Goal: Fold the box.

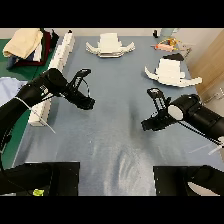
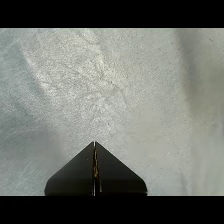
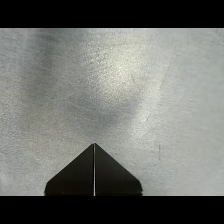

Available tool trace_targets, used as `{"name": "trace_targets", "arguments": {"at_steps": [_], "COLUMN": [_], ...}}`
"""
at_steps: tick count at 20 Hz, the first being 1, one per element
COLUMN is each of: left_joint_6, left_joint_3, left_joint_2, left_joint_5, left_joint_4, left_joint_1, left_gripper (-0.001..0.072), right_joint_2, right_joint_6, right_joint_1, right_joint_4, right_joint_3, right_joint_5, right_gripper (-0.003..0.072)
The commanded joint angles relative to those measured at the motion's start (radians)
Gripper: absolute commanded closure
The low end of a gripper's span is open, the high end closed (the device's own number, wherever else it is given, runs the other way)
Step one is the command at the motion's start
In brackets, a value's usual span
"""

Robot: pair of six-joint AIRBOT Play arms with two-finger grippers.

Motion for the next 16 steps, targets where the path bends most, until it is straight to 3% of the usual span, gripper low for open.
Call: {"name": "trace_targets", "arguments": {"at_steps": [1,12,16], "left_joint_6": [0.000,0.000,0.000], "left_joint_3": [0.000,0.000,0.000], "left_joint_2": [0.000,0.000,0.000], "left_joint_5": [0.000,0.000,0.001], "left_joint_4": [0.000,0.000,0.000], "left_joint_1": [-0.001,-0.001,-0.001], "left_gripper": [0.0691,0.0691,0.0691], "right_joint_2": [0.000,0.000,-0.001], "right_joint_6": [0.000,-0.003,0.016], "right_joint_1": [0.000,0.000,0.000], "right_joint_4": [0.001,-0.002,0.142], "right_joint_3": [0.001,0.001,0.001], "right_joint_5": [0.000,-0.042,-0.072], "right_gripper": [0.0682,0.0682,0.0682]}}
